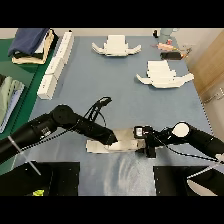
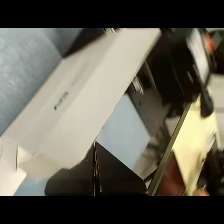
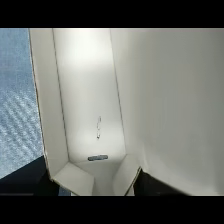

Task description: Fold the box.

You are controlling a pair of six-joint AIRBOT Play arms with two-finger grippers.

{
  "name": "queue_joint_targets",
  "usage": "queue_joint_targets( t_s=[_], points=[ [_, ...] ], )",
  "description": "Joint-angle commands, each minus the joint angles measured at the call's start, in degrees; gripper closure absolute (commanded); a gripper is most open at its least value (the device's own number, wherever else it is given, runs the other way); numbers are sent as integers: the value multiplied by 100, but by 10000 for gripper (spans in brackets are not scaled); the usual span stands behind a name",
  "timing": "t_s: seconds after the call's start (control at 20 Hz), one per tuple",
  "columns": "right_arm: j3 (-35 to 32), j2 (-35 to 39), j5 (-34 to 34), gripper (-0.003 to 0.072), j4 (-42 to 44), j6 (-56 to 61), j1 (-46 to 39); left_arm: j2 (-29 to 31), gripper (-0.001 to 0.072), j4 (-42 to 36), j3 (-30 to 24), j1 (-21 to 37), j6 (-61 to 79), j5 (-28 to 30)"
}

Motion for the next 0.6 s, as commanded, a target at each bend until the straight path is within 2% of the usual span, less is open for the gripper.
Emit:
queue_joint_targets(
  t_s=[0.0, 0.25, 0.55],
  points=[
    [4, -2, 2, 142, 0, 0, 0, -763, 694, -599, 240, 42, -374, 813],
    [4, -2, 2, 142, 2, 2, 0, -1182, 695, -1165, 531, 651, -461, 785],
    [4, -2, 2, 142, 0, 0, 0, -2055, 694, -1126, 527, 850, -841, -33]
  ],
)
